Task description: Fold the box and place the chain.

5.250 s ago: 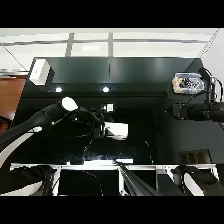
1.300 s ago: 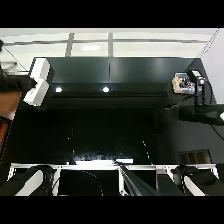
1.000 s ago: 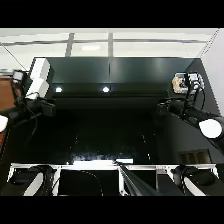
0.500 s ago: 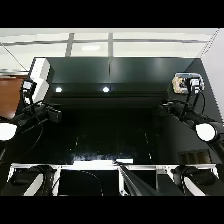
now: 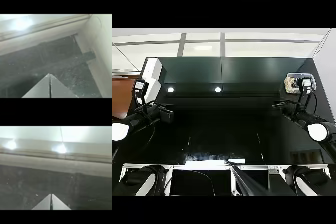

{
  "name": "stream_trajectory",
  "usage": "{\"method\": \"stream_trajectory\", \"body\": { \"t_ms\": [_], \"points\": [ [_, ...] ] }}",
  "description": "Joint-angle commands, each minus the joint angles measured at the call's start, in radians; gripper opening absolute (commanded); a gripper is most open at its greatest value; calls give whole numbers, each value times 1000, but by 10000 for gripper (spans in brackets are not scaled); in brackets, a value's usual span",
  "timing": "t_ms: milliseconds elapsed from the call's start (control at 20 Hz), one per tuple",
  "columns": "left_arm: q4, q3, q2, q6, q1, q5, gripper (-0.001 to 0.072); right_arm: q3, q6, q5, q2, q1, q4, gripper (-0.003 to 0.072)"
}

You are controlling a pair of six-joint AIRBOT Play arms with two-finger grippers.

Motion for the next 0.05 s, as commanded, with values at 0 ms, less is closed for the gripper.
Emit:
{"method": "stream_trajectory", "body": {
  "t_ms": [0],
  "points": [
    [0, -1, 1, 0, 0, 0, 28, -1, 0, 1, 0, 0, 0, 10]
  ]
}}
